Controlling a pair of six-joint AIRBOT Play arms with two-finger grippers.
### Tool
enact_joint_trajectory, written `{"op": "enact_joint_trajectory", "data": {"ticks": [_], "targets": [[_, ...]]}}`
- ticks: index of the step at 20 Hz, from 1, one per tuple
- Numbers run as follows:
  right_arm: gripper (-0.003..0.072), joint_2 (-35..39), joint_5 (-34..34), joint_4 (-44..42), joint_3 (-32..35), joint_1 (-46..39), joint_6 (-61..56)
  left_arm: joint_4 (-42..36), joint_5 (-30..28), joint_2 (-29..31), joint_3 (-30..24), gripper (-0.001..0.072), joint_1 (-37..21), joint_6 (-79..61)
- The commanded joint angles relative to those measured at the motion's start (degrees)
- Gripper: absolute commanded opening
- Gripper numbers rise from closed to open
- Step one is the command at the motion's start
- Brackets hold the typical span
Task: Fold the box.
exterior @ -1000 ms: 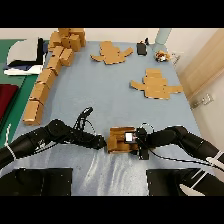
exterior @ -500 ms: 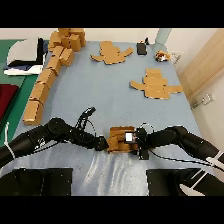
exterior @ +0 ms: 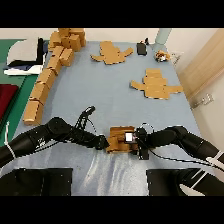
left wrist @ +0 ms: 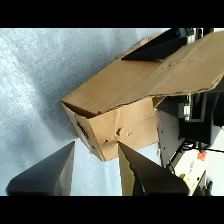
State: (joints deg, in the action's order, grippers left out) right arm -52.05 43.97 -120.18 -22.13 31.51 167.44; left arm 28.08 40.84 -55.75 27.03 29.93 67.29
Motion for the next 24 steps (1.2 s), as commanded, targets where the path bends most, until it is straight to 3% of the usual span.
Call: {"op": "enact_joint_trajectory", "data": {"ticks": [1,7,15,24], "targets": [[0.0511,0.0,0.0,0.0,0.0,0.0,0.0,-0.4,-1.4,0.0,0.0,0.0432,0.2,0.0],[0.0511,0.0,0.0,0.0,0.0,0.0,0.0,5.3,-7.7,-0.5,1.1,0.0434,7.7,6.8],[0.0511,0.0,0.0,0.0,0.0,0.0,0.0,32.1,-7.2,-7.6,10.9,0.0435,16.4,37.2],[0.0512,0.0,0.0,0.0,0.0,0.0,0.0,55.4,7.8,-19.9,26.4,0.0435,24.6,68.5]]}}
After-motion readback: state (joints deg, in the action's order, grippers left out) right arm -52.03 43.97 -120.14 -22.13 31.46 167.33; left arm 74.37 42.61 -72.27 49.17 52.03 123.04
